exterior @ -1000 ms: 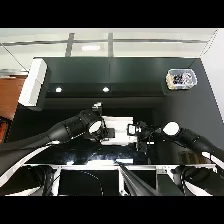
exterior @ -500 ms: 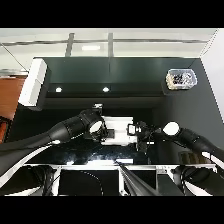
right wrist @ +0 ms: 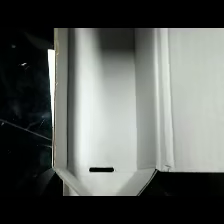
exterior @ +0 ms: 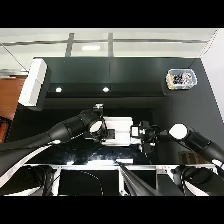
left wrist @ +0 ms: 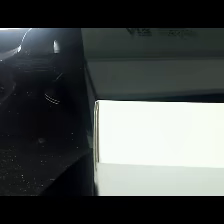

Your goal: Fold the box and place the chain.

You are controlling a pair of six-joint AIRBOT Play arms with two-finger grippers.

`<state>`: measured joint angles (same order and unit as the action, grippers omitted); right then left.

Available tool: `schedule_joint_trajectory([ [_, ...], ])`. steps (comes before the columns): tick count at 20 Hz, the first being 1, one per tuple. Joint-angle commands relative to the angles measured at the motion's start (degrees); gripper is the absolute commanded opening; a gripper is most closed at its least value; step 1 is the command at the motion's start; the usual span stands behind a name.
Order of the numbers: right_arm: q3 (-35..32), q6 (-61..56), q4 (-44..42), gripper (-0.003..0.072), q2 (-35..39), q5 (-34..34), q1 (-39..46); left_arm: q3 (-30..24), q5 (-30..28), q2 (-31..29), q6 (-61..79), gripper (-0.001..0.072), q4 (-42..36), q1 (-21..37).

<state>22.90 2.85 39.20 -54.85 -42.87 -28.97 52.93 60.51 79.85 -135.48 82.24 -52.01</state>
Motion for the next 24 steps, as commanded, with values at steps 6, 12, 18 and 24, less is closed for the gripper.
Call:
schedule_joint_trajectory([
  [6, -0.13, -1.60, 5.51, 0.0598, 1.22, -3.58, -0.07, 0.85, 2.73, 0.02, 0.26, 0.0022, 3.63, -0.02],
  [12, -0.13, -1.55, -1.25, 0.0594, -1.84, 0.07, -0.33, 0.85, 2.89, 0.02, 0.26, 0.0023, 4.07, -0.04],
  [18, -0.13, -2.73, -2.89, 0.0245, -2.38, 0.50, -0.33, 0.85, 2.84, 0.02, 0.26, 0.0024, 3.91, -0.04],
  [24, -0.13, -2.71, -11.96, 0.0246, -5.84, 6.95, -4.11, 0.85, 2.80, 0.02, 0.26, 0.0024, 3.80, -0.04],
])
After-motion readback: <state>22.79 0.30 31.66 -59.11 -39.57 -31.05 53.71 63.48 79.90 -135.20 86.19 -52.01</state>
